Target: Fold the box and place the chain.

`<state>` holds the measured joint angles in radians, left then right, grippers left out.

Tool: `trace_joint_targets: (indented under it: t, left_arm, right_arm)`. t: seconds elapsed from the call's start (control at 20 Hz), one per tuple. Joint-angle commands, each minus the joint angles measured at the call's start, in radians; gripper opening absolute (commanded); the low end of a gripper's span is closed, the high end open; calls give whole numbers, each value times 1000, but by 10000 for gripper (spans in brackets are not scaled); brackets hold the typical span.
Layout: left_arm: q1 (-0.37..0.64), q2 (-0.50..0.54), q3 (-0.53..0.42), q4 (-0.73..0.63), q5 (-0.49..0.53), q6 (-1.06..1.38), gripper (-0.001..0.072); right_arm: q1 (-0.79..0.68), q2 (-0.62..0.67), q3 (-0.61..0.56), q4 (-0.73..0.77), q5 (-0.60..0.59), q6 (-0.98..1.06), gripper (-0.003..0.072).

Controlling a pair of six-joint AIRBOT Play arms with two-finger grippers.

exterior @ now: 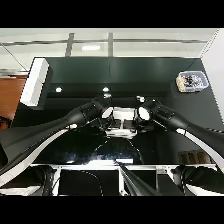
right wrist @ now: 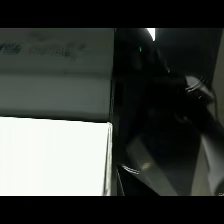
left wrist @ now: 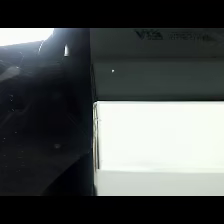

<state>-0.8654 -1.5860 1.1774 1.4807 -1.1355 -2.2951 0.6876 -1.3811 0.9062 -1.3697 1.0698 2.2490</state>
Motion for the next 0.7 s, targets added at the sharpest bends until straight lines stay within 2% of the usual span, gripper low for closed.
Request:
trace_joint_targets:
  t: [0.0,0.05,0.2,0.25,0.3,0.5,0.65]
  left_arm:
    - [1,0,0,-1,0,-1,24]
    - [1,0,0,-1,0,-1,25]
    - [1,0,0,-1,0,-1,24]
    - [1,0,0,-1,0,-1,24]
    - [1,0,0,-1,0,-1,24]
    - [1,0,0,-1,0,-1,24]
    - [1,0,0,-1,0,-1,24]
  right_arm:
    - [0,-1,2,27,-8,14,72]
    - [0,0,2,27,-8,14,10]
    - [0,0,2,27,-8,14,13]
    - [0,2,2,26,-8,14,65]
    - [0,6,2,26,-8,14,258]
    - [-2,92,19,13,23,-54,273]
    - [-15,234,22,6,95,-140,273]
